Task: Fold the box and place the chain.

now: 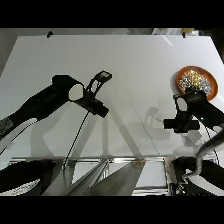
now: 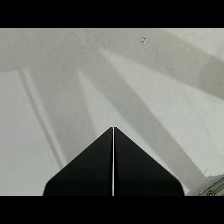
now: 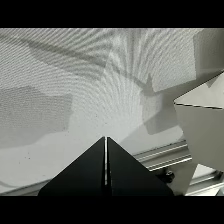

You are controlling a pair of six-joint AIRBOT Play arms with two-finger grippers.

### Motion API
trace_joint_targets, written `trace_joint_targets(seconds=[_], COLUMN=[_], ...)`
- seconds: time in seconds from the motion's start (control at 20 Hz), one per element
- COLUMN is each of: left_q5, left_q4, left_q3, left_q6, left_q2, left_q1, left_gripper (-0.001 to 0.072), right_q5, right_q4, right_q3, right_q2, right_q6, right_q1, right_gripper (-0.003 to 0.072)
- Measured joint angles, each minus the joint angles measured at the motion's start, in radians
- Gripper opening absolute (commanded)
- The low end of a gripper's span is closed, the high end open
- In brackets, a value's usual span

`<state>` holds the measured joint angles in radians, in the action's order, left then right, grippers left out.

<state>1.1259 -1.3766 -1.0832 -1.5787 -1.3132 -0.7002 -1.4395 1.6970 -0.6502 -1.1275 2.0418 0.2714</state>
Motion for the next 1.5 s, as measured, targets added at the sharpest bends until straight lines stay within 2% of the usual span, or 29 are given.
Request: trace_joint_targets(seconds=[0.45, 0.7, 0.8, 0.9, 1.1, 1.15, 1.2, 1.25, 1.5], left_q5=[0.000, 0.000, 0.000, 0.000, 0.000, 0.000, 0.000, 0.000, 0.000], left_q4=[0.000, 0.000, 0.000, 0.000, 0.000, 0.000, 0.000, 0.000, 0.000], left_q3=[0.000, 0.000, 0.000, 0.000, 0.000, 0.000, 0.000, 0.000, 0.000], left_q6=[0.000, 0.000, 0.000, 0.000, 0.000, 0.000, 0.000, 0.000, 0.000], left_q2=[0.000, 0.000, 0.000, 0.000, 0.000, 0.000, 0.000, 0.000, 0.000], left_q1=[0.000, 0.000, 0.000, 0.000, 0.000, 0.000, 0.000, 0.000, 0.000], left_gripper=[0.0010, 0.0010, 0.0010, 0.0010, 0.0010, 0.0010, 0.0010, 0.0010, 0.0010], right_q5=[0.001, 0.095, 0.129, 0.124, 0.061, 0.054, 0.055, 0.061, 0.082], right_q4=[0.000, 0.027, 0.048, 0.108, 0.360, 0.412, 0.441, 0.457, 0.447], right_q3=[0.000, -0.006, -0.042, -0.117, -0.265, -0.284, -0.298, -0.307, -0.328], right_q2=[0.000, 0.000, 0.000, 0.000, 0.000, -0.001, -0.002, -0.004, -0.057], right_q6=[0.000, -0.023, -0.072, -0.130, -0.273, -0.319, -0.355, -0.389, -0.518], right_q1=[0.000, 0.000, 0.000, -0.001, -0.078, -0.129, -0.186, -0.257, -0.606], right_gripper=[0.0014, 0.0013, 0.0013, 0.0013, 0.0029, 0.0235, 0.0514, 0.0557, 0.0531])
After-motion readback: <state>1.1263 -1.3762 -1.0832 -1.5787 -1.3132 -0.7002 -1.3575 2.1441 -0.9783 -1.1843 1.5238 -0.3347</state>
